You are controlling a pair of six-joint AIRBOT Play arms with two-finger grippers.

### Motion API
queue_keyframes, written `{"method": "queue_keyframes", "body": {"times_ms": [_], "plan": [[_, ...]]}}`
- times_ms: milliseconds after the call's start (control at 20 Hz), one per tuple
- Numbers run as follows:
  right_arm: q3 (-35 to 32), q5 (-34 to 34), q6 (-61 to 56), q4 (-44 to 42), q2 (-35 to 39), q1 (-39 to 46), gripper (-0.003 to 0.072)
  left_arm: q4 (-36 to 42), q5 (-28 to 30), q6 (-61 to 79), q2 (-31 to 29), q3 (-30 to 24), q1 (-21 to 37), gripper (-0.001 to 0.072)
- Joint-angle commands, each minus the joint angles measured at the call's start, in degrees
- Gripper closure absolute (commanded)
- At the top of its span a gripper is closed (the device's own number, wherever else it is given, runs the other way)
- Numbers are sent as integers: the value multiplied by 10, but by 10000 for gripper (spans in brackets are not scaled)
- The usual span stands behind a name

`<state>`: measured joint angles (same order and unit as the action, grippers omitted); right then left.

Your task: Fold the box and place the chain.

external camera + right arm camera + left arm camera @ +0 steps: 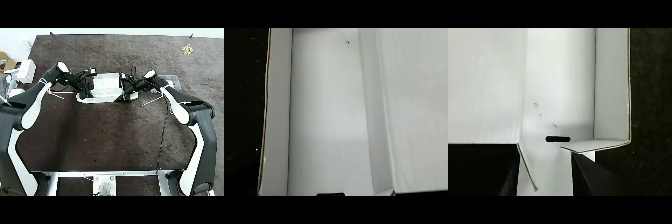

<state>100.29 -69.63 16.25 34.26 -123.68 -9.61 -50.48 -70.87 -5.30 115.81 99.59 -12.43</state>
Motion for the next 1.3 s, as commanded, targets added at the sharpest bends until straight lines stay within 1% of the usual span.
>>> {"method": "queue_keyframes", "body": {"times_ms": [0, 100, 450, 650, 750, 800, 850, 1000, 1100, 1250], "plan": [[0, 0, 0, 0, 0, -1, 237, 40, -7, -7, 0, 0, 0, 365], [0, 0, 0, 0, 0, -1, 237, 59, -7, -7, 0, 0, 0, 366], [0, 0, 0, 0, 0, -1, 237, 58, -5, -7, 0, -22, 0, 367], [0, 0, 0, 0, 0, -1, 237, 29, 4, -7, 0, -22, 2, 365], [0, 0, 0, 0, 0, -1, 237, 29, 25, -7, -1, -22, 2, 363], [0, 0, 0, 0, 0, -1, 237, 26, 28, -7, -1, -17, 2, 334], [0, 0, 0, 0, 0, -1, 237, 20, 28, -7, -1, -10, 2, 336], [0, 0, 0, 0, 0, -1, 237, -12, 12, -15, -1, 21, 2, 335], [0, 0, 0, 0, 0, -1, 237, -1, 2, -35, -1, 25, 2, 336], [0, 0, 0, 0, 0, -1, 237, -10, -38, -35, -1, 24, 2, 336]]}}
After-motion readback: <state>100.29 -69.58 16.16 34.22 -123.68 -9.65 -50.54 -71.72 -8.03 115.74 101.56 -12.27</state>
